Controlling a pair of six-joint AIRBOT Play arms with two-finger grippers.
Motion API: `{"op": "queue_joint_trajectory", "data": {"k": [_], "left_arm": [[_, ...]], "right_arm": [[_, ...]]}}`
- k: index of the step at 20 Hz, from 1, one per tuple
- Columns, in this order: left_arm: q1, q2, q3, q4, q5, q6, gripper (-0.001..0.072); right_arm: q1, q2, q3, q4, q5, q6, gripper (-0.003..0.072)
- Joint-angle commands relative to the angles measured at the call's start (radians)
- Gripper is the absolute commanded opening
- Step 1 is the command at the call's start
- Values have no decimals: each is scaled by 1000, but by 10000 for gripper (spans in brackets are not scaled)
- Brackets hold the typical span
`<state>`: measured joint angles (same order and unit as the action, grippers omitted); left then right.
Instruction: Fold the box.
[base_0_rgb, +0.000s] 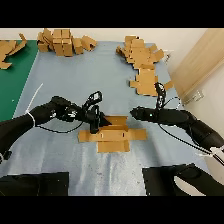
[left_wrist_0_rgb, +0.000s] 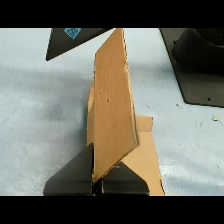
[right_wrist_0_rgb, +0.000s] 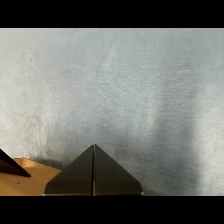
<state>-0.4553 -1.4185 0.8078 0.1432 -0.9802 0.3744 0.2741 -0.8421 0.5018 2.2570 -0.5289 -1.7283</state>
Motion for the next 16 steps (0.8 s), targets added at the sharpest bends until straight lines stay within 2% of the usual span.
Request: {"op": "queue_joint_trajectory", "data": {"k": [1, 13, 16], "left_arm": [[0, -8, -16, 6, 2, -2, 13], [8, -11, -45, 20, 3, -74, 13], [14, -11, -45, 66, 1, -105, 13]], "right_arm": [[2, 0, -17, 2, 1, 0, 6], [2, 0, -17, 2, -3, 0, 6], [2, 0, -17, 1, -3, 0, 6]]}}
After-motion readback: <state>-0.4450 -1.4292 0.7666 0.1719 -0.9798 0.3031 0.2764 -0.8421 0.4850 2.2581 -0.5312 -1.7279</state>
